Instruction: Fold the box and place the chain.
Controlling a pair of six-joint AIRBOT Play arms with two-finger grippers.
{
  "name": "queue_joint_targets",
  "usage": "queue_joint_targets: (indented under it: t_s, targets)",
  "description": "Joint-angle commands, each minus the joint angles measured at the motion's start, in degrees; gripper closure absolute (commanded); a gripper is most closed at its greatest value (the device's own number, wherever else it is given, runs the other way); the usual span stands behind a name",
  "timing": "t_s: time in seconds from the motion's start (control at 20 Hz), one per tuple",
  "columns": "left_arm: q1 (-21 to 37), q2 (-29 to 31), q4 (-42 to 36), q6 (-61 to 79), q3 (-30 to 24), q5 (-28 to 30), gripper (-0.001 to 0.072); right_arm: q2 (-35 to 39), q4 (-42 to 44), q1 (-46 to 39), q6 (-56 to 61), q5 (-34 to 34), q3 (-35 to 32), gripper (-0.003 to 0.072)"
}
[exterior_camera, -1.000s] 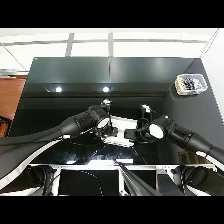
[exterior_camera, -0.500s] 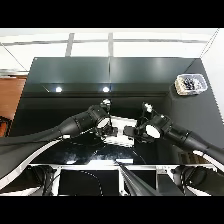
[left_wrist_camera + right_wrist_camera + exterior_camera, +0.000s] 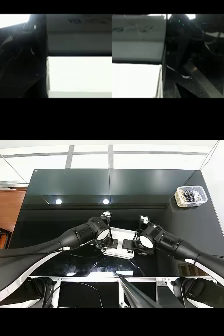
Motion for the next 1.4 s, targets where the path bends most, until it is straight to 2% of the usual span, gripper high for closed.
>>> queue_joint_targets:
  t_s: [0.0,0.05,0.1,0.15,0.2,0.25,0.3,0.5,0.6,0.65,0.75,0.8,0.85,0.9,1.0,1.05,1.1,1.15,1.2,1.35]
  targets:
    - [0.09,-0.02,0.04,-0.07,0.07,-0.02,0.0676,-0.42,-0.11,0.35,0.0,0.04,0.15,0.0387]
    - [0.09,-0.02,0.04,-0.07,0.07,-0.02,0.0676,-0.42,-0.11,0.37,0.0,0.04,0.15,0.0387]
    - [0.09,-0.02,0.04,-0.07,0.07,-0.02,0.0676,-0.44,-0.11,0.37,0.0,-0.02,0.15,0.0445]
    - [0.09,-0.02,0.02,-0.09,0.07,-0.02,0.0676,-0.44,-0.07,0.35,0.04,-0.55,0.15,0.0466]
    - [0.07,-0.02,0.02,-0.09,0.07,-0.02,0.0676,-0.44,-0.07,0.35,0.74,-1.05,0.15,0.0516]
    - [0.04,-0.02,0.02,-0.09,0.07,-0.02,0.0677,-0.44,-0.04,0.37,0.81,-1.75,0.15,0.0628]
    - [0.04,-0.02,0.02,-0.07,0.07,-0.02,0.0676,-0.44,-0.07,0.37,0.9,-2.29,0.15,0.0671]
    - [0.04,-0.02,0.02,-0.07,0.07,0.0,0.0677,-0.44,-0.52,0.35,0.83,-1.99,0.17,0.0666]
    - [0.04,-0.02,0.02,-0.09,0.07,0.0,0.0676,-0.42,-0.5,0.35,0.79,-2.27,0.17,0.0475]
    - [0.04,-0.02,0.02,-0.07,0.07,-0.02,0.0676,-0.42,-0.48,0.35,0.57,-2.58,0.17,0.0474]
    - [0.04,-0.02,0.02,-0.07,0.07,-0.02,0.0676,-0.42,-0.17,0.35,0.61,-3.04,0.2,0.0476]
    - [0.04,-0.02,0.02,-0.09,0.07,-0.02,0.0676,-0.42,-0.13,0.35,0.63,-3.08,0.24,0.0508]
    - [0.04,-0.02,0.0,-0.07,0.07,-0.02,0.0676,-0.42,-0.13,0.35,0.63,-3.13,0.26,0.0628]
    - [0.04,-0.02,0.0,-0.07,0.07,-0.02,0.0676,-0.42,-0.13,0.37,0.68,-3.13,0.26,0.0669]
    - [0.04,-0.02,0.0,-0.09,0.07,-0.02,0.0676,-0.42,-0.26,0.35,0.85,-3.3,0.28,0.0668]
    - [0.04,-0.02,0.0,-0.07,0.07,-0.02,0.0676,-0.42,-0.24,0.35,0.85,-3.61,0.28,0.0664]
    - [0.04,-0.02,0.02,-0.09,0.07,-0.02,0.0676,-0.42,-0.26,0.35,0.85,-3.82,0.28,0.0563]
    - [0.04,-0.02,0.02,-0.07,0.07,-0.02,0.0677,-0.33,-0.28,0.35,0.83,-3.87,0.31,0.0346]
    - [0.04,-0.02,0.02,-0.07,0.07,-0.02,0.0676,-0.11,-0.52,0.33,0.57,-3.85,0.35,0.0307]
    - [0.04,-0.02,0.04,-0.07,0.07,0.0,0.0676,1.86,-1.75,0.2,-4.57,-2.89,2.1,0.0307]
